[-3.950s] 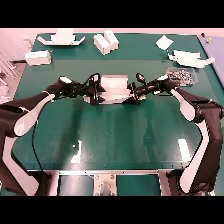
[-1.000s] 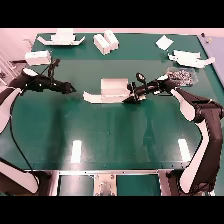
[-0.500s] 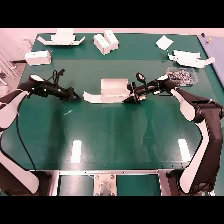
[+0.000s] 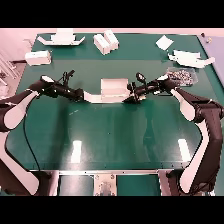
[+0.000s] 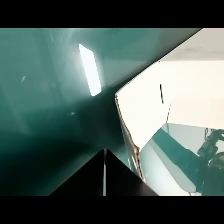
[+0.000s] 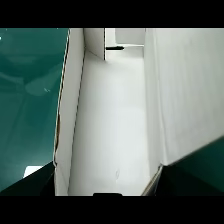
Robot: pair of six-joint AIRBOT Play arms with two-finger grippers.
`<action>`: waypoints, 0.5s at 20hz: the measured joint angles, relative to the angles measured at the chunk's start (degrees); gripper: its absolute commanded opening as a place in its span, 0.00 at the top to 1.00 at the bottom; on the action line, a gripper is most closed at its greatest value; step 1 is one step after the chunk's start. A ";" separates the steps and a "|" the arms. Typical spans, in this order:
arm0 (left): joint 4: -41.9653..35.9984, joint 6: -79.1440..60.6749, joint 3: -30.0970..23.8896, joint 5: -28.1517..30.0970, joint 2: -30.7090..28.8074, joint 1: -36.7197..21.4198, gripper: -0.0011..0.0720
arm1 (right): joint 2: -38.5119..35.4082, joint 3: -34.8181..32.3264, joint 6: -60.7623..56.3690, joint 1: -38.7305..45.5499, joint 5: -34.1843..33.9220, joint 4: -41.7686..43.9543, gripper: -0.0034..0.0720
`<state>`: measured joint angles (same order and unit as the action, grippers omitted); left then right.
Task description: Fold the box and place the chain.
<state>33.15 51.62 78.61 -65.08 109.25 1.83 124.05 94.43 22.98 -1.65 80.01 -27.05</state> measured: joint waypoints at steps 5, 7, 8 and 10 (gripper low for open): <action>-4.61 -0.46 -0.07 -0.79 0.57 0.52 0.95 | 0.00 0.00 0.00 0.00 0.00 0.00 0.33; -6.19 -0.68 -0.07 -1.64 0.66 0.68 0.95 | 0.00 0.00 0.00 0.00 0.00 0.00 0.33; -7.06 -0.85 -0.04 -2.05 0.61 0.81 0.95 | 0.00 0.02 -0.02 0.00 0.00 0.00 0.33; -8.09 -1.38 -0.04 -2.73 0.63 1.57 0.95 | 0.00 0.00 -0.02 0.00 0.00 0.00 0.33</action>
<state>25.06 50.24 78.56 -67.81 109.89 3.40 124.05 94.43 22.96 -1.65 80.01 -27.05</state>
